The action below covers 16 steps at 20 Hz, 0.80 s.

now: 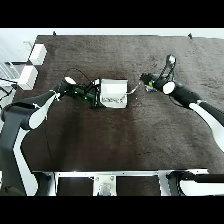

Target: Fold the box and place the chain.

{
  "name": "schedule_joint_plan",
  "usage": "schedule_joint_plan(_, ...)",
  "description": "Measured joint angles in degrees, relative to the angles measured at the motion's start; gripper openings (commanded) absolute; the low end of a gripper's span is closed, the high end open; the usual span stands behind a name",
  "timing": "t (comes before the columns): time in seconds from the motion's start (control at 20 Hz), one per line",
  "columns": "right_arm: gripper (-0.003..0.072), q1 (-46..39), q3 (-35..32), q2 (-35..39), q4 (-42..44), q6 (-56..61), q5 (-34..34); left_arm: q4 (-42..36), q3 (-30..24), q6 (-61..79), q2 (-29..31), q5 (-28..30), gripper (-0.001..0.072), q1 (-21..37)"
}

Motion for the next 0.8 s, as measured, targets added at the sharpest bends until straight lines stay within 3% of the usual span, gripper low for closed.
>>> schedule_joint_plan(0.35, 0.0007, 5.18, 0.02, 17.68, -0.13, -3.43, 2.58, 0.00, 0.00, -0.02, 0.00, 0.00, 0.0178, 0.00)
schedule_joint_plan(0.8, 0.0007, 14.64, 0.09, 24.17, -0.09, -4.11, 2.95, 0.00, 0.00, -0.02, -0.02, 0.00, 0.0178, 0.00)
